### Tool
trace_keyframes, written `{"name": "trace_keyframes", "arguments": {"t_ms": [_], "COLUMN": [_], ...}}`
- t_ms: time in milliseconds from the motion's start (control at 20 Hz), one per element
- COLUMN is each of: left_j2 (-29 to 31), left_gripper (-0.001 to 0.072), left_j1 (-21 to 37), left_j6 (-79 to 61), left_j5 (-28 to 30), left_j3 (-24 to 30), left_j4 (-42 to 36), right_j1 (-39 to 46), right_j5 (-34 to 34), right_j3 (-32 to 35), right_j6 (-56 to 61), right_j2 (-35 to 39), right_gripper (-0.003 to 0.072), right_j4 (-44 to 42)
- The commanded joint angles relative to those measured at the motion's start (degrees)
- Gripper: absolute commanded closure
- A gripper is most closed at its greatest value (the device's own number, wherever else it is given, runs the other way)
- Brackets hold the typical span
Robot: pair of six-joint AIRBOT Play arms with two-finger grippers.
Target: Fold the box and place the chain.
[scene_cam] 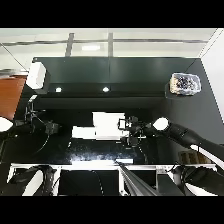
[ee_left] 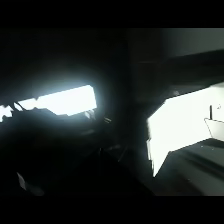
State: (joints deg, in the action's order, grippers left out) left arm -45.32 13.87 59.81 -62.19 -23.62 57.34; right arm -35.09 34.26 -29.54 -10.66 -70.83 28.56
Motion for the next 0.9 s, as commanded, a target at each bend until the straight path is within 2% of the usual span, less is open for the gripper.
{"name": "trace_keyframes", "arguments": {"t_ms": [0,150,300,400,850], "left_j2": [-6.67,-13.49,-19.87,-22.58,-24.55], "left_gripper": [0.0679,0.0679,0.0682,0.0683,0.0682], "left_j1": [5.77,4.76,4.42,3.04,-8.39], "left_j6": [5.27,3.61,1.36,-1.55,-6.51], "left_j5": [-7.02,-3.82,-3.78,-2.78,0.74], "left_j3": [1.55,1.55,1.57,1.57,1.57], "left_j4": [-4.55,-9.79,-17.00,-17.35,-18.43], "right_j1": [-0.02,-0.02,-0.02,-0.02,-0.02], "right_j5": [0.02,0.02,0.02,0.02,0.02], "right_j3": [-0.04,-0.04,-0.04,-0.04,-0.04], "right_j6": [0.00,0.00,0.00,0.02,0.02], "right_j2": [-0.04,-0.04,-0.04,-0.04,-0.04], "right_gripper": [0.0277,0.0277,0.0277,0.0277,0.0277], "right_j4": [0.02,0.02,0.02,0.02,0.02]}}
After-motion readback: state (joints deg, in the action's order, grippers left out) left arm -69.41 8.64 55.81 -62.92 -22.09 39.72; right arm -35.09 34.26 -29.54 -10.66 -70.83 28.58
